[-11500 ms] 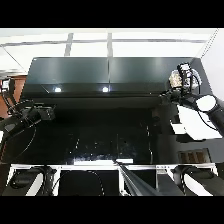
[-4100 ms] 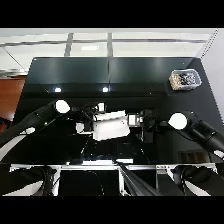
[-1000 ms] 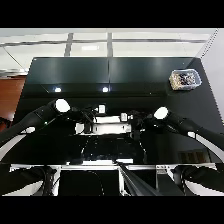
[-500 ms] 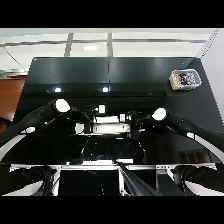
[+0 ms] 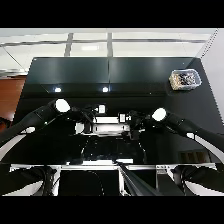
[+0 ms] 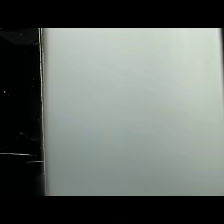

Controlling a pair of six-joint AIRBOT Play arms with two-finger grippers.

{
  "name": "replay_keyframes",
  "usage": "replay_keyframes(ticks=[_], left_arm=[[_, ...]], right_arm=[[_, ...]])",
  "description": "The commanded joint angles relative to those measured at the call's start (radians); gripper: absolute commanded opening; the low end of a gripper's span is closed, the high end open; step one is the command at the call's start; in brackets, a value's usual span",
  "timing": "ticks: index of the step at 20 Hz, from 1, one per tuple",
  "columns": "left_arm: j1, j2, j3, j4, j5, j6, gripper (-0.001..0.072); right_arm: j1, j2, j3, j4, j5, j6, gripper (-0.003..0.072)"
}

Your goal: Fold the box and place the chain.

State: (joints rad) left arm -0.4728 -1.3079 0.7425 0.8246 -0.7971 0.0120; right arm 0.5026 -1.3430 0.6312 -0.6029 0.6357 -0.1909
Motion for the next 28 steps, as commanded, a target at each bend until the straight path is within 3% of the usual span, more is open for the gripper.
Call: replay_keyframes(ticks=[1, 2, 4, 5, 6, 7, 8, 9, 10, 11, 12, 13, 14, 16, 20, 24, 26, 28], left_arm=[[0.0, 0.002, 0.002, 0.001, 0.0, -0.024, 0.0137], [0.002, 0.005, 0.007, 0.005, 0.002, -0.062, 0.0324], [0.009, 0.025, 0.029, 0.048, -0.003, -0.176, 0.0535], [0.016, 0.048, 0.04, 0.101, -0.009, -0.259, 0.0595], [0.026, 0.077, 0.048, 0.159, -0.021, -0.333, 0.0652], [0.042, 0.113, 0.05, 0.222, -0.039, -0.4, 0.0657], [0.063, 0.15, 0.05, 0.272, -0.075, -0.46, 0.0657], [0.091, 0.186, 0.05, 0.306, -0.134, -0.525, 0.0656], [0.122, 0.216, 0.05, 0.312, -0.207, -0.583, 0.062], [0.157, 0.24, 0.05, 0.306, -0.3, -0.655, 0.0448], [0.184, 0.252, 0.049, 0.282, -0.391, -0.712, 0.0172], [0.21, 0.253, 0.047, 0.226, -0.486, -0.74, 0.0029], [0.225, 0.252, 0.032, 0.137, -0.545, -0.754, 0.0028], [0.226, 0.25, -0.035, -0.103, -0.525, -0.753, 0.0028], [0.169, 0.218, -0.158, -0.506, -0.245, -0.636, 0.0029], [0.126, 0.161, -0.147, -0.683, 0.044, -0.48, 0.0029], [0.116, 0.136, -0.146, -0.659, 0.165, -0.43, 0.0028], [0.113, 0.102, -0.144, -0.578, 0.222, -0.43, 0.0028]], right_arm=[[0.001, -0.001, -0.001, 0.0, -0.001, 0.0, 0.0473], [0.001, -0.001, -0.001, 0.0, -0.001, 0.0, 0.0473], [0.001, -0.001, -0.001, 0.0, -0.001, 0.0, 0.0472], [0.001, -0.001, -0.001, 0.0, -0.001, 0.0, 0.0471], [0.001, -0.001, -0.001, 0.0, -0.001, 0.0, 0.0406], [0.001, -0.001, -0.001, 0.0, 0.002, 0.0, 0.0153], [0.001, -0.001, -0.001, 0.0, 0.003, 0.0, 0.0064], [0.001, -0.001, -0.001, 0.0, 0.003, 0.0, 0.0065], [0.001, -0.001, -0.001, 0.0, 0.003, 0.0, 0.0065], [0.001, -0.001, -0.001, 0.0, 0.003, 0.0, 0.0065], [0.001, -0.001, -0.001, 0.0, 0.003, 0.0, 0.0065], [0.001, 0.0, 0.0, 0.0, 0.003, 0.0, 0.0066], [0.001, 0.0, -0.001, 0.0, 0.003, 0.0, 0.0065], [0.001, 0.0, 0.0, 0.0, 0.003, 0.0, 0.0065], [0.001, 0.0, 0.0, 0.0, 0.003, 0.0, 0.0065], [0.001, 0.0, -0.001, 0.0, 0.003, 0.0, 0.0065], [0.001, 0.0, -0.001, 0.0, 0.003, 0.0, 0.0065], [0.001, 0.0, -0.001, 0.0, 0.003, 0.0, 0.0065]])
